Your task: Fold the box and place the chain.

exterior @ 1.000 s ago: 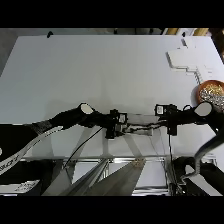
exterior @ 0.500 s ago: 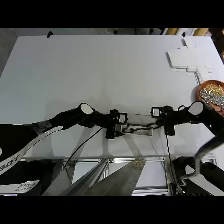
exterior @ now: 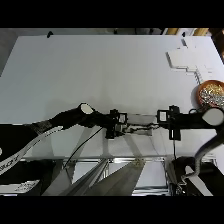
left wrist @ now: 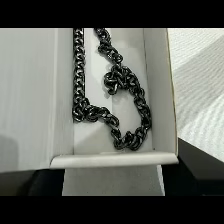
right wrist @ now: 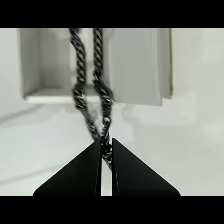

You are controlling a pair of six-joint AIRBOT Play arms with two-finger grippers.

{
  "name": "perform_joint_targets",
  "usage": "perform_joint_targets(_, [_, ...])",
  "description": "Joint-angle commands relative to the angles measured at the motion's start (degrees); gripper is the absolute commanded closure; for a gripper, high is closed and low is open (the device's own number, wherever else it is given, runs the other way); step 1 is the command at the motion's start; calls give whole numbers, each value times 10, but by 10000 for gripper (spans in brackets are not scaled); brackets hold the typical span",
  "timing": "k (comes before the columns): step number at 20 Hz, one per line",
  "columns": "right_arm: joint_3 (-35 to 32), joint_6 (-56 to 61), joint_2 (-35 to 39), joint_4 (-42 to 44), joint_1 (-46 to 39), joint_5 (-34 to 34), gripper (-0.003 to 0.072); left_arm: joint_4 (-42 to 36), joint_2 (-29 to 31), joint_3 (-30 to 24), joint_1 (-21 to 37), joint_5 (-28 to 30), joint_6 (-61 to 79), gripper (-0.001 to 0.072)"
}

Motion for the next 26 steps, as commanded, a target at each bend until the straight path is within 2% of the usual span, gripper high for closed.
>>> perform_joint_targets(1, [0, 28, 90, 81, 7, 71, 672, 0, 0, 0, 0, 0, 0, 364])
perform_joint_targets(5, [0, 43, 95, 189, 68, 17, 672, 0, 0, 0, 0, 0, 0, 364])
perform_joint_targets(8, [0, 82, 77, 199, 148, -86, 672, 0, 0, 0, 0, 0, 0, 364])
perform_joint_targets(11, [0, 105, 28, 199, 226, -177, 671, 0, 0, 0, 0, 0, 0, 364])
perform_joint_targets(15, [0, 106, -58, 198, 273, -239, 664, 0, 0, 0, 0, 0, 0, 364])
perform_joint_targets(17, [1, 109, -66, 193, 271, -240, 535, 0, 0, 0, 0, 0, 0, 364])
perform_joint_targets(21, [28, 111, -14, 131, 228, -190, 524, 0, 0, 0, 0, 0, 0, 364])
perform_joint_targets(24, [30, 111, 43, 70, 147, -108, 524, 0, 0, 0, 0, 0, 0, 364])
perform_joint_targets(26, [30, 111, 58, -10, 75, -59, 525, 0, 0, 0, 0, 0, 0, 364])
